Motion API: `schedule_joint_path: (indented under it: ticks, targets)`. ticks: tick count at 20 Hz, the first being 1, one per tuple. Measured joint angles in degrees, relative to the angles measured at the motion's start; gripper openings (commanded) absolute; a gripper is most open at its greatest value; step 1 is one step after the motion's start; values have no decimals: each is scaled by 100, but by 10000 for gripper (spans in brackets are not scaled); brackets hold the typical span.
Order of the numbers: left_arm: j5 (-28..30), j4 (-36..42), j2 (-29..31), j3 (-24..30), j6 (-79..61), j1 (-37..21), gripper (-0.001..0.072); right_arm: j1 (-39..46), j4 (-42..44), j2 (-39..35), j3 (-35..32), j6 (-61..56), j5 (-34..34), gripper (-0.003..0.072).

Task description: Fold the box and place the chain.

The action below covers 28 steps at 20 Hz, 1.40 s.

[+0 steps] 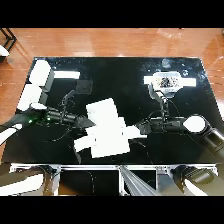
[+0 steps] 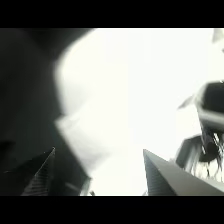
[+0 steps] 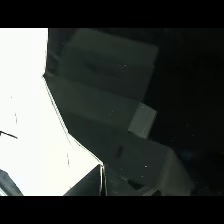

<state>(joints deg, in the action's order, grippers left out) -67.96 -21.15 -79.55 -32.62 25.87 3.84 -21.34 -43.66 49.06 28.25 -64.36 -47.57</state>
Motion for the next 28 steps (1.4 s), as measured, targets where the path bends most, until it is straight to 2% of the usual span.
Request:
schedule_joint_path:
  ticks: [6, 8, 15, 17, 20, 22, 25, 26, 27, 28]
  targets:
    - [-612, 195, -505, -195, -1198, 26, 614, -11, 11, 0, -7, -63, -7, 22]
    - [-723, 85, -586, -302, -1392, 92, 552, -11, 11, 0, -7, -81, -11, 22]
    - [-765, -492, -664, -555, -1646, 501, 548, -11, 0, 0, -7, -98, -17, 22]
    - [-741, -610, -671, -601, -1663, 549, 451, -11, -2, 0, -7, -98, -17, 22]
    - [-717, -708, -673, -636, -1674, 584, 424, -11, -7, 0, -7, -98, -13, 22]
    - [-699, -734, -673, -645, -1681, 597, 169, -11, -9, 0, -7, -98, -2, 22]
    - [-721, -745, -673, -654, -1707, 610, 94, -11, -13, 2, -7, -101, 2, 35]
    - [-741, -748, -673, -654, -1709, 605, 21, -11, -4, 0, -7, -103, 7, 258]
    - [-730, -774, -673, -656, -1683, 608, 20, -11, -11, 0, -7, -105, 4, 641]
    - [-710, -796, -673, -673, -1679, 605, 19, 2, -17, 0, -7, -122, 7, 687]
